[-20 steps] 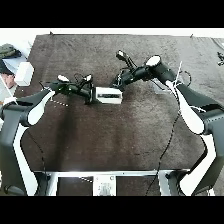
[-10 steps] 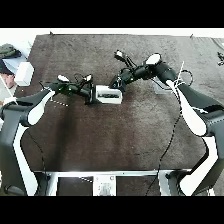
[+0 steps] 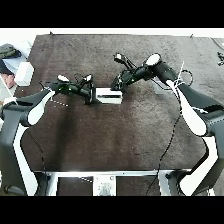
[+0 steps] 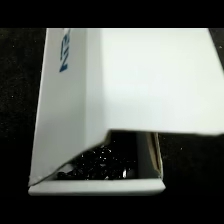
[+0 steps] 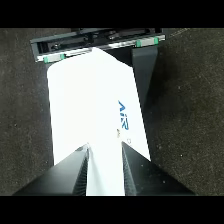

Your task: Fold the box and place the chain.

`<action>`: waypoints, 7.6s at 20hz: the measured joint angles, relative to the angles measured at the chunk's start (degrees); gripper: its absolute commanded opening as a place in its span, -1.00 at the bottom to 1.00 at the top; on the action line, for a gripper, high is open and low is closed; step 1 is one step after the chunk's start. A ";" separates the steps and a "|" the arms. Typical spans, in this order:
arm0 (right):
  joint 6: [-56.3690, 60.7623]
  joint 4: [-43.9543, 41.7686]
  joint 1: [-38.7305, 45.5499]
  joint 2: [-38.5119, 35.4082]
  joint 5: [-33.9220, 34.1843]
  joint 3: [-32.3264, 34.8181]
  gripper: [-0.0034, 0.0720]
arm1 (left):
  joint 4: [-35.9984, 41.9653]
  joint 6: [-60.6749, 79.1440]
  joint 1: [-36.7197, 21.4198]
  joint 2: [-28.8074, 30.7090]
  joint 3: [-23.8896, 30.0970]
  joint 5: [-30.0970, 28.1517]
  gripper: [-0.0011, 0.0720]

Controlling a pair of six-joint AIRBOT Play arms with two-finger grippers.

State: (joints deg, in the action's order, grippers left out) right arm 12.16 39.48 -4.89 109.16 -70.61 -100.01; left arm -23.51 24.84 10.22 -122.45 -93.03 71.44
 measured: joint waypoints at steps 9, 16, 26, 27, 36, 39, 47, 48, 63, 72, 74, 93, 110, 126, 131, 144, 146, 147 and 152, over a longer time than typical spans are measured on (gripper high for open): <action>-0.61 1.62 0.00 0.37 -1.42 0.04 -0.18 | 0.00 0.02 0.02 0.00 0.00 0.00 0.14; -0.59 2.47 -1.49 1.03 -1.49 0.17 -0.11 | -0.02 0.02 0.02 0.00 0.00 0.00 0.13; -0.66 4.92 -2.05 1.18 2.12 0.22 -0.11 | 0.07 -0.09 0.00 0.00 0.00 -0.17 0.13; -0.66 4.92 -2.05 1.11 2.58 0.20 -0.11 | 0.09 -0.11 -0.07 0.00 0.00 -0.28 0.13; -0.66 5.40 -2.21 -0.11 4.37 0.17 -0.21 | 0.00 -0.02 -0.04 0.00 0.00 -0.09 0.14; -0.63 7.32 -2.78 -0.17 4.37 0.17 -0.21 | 0.00 -0.02 -0.04 0.00 0.00 -0.07 0.13; 0.02 11.37 -3.96 -0.17 4.42 0.24 -0.21 | -0.04 0.07 -0.02 0.00 0.00 0.04 0.14; 0.31 11.50 -3.98 -0.17 3.96 0.31 -0.21 | -0.09 0.13 0.00 0.00 0.00 0.20 0.14; 1.07 9.46 -3.30 -0.13 2.62 5.40 -0.14 | -0.17 0.17 0.04 -0.02 0.02 0.39 0.13; 0.55 -3.02 1.03 -0.79 2.27 5.79 -0.95 | 0.11 -0.17 -0.07 0.00 0.00 -0.17 0.13; 0.96 -4.13 1.18 -0.81 2.32 7.08 -0.95 | 0.04 0.02 -0.04 0.00 0.00 -0.07 0.14; 4.81 -11.76 1.84 -25.05 8.37 22.38 -0.95 | 0.00 0.02 0.02 0.00 0.00 0.07 0.13; 10.97 -12.41 1.77 -89.90 46.40 75.91 -0.95 | 11.78 -3.21 -1.88 4.04 -0.24 -4.59 -0.96; 11.02 -12.31 1.75 -93.37 51.65 77.88 -0.95 | -24.46 -69.53 -20.37 22.77 3.02 -39.21 -0.96; 11.04 -12.31 1.75 -93.37 52.09 77.90 -0.95 | -33.73 -80.39 -21.88 22.80 10.21 -42.99 -0.96; 11.04 -12.31 1.75 -93.37 52.22 77.90 -0.95 | -44.52 -90.36 -24.65 19.58 13.84 -48.57 -0.94; 11.04 -12.31 1.75 -93.37 52.24 77.90 -0.95 | -45.00 -90.47 -24.65 18.45 13.86 -48.61 -0.15; 11.06 -12.31 1.75 -93.37 52.24 77.90 -0.95 | -45.16 -90.40 -24.72 18.08 13.86 -48.52 1.00; 11.06 -12.31 1.75 -93.37 52.11 77.90 -0.95 | -45.35 -87.19 -24.79 17.55 13.64 -53.00 1.00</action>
State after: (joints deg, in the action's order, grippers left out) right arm 23.22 27.18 -3.14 15.79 -18.50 -22.11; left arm -68.86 -62.35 -14.57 -104.90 -79.40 18.44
